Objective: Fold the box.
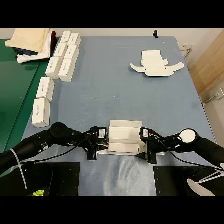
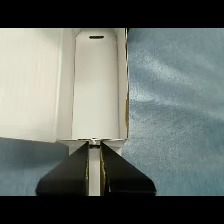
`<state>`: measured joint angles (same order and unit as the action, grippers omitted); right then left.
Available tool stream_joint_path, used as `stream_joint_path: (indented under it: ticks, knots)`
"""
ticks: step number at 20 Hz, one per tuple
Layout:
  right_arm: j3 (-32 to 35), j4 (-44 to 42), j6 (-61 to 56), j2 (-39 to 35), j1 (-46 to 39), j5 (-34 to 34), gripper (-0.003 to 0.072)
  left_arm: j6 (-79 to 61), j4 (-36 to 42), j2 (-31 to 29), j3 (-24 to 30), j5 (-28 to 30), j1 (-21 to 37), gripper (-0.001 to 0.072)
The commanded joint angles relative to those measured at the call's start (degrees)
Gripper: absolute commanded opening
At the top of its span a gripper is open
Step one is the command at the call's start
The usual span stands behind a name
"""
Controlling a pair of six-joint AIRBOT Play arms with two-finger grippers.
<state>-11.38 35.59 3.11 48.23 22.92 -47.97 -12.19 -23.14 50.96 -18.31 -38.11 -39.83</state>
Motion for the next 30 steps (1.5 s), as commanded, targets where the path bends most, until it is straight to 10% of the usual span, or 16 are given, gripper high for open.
stream_joint_path:
  ticks: [1,5,7,8,17,21,23,26,30]
  knots:
    - [0.0,0.0,0.0,0.0,0.0,0.0,0.0600,-0.5,3.0,0.7,0.0,3.1,-2.3,0.0097]
    - [0.0,0.0,0.0,0.0,0.0,0.0,0.0601,-4.1,6.6,3.7,0.0,3.3,-3.9,0.0167]
    - [0.0,0.0,0.0,0.0,0.0,0.0,0.0601,-4.9,7.3,4.4,0.0,3.6,-5.1,0.0567]
    - [0.0,0.0,0.0,0.0,0.0,0.0,0.0600,-4.9,7.3,4.4,0.0,3.8,-5.6,0.0609]
    - [0.0,0.0,0.0,0.0,0.0,0.0,0.0601,-1.4,5.7,4.1,0.0,5.2,-5.3,0.0696]
    - [0.0,0.0,0.0,0.0,0.0,0.0,0.0601,22.9,-11.9,-3.3,-0.5,4.1,-5.0,0.0695]
    - [0.0,0.0,0.0,0.0,0.0,0.0,0.0601,36.6,-21.5,-9.6,-0.7,-0.5,-5.0,0.0569]
    - [0.0,0.0,0.0,0.0,0.0,0.0,0.0601,53.2,-33.3,-18.7,-0.7,-12.5,-5.0,0.0016]
    - [0.0,0.0,0.0,0.0,0.0,0.0,0.0601,92.8,-48.6,-28.9,-0.9,-16.1,-5.0,0.0018]
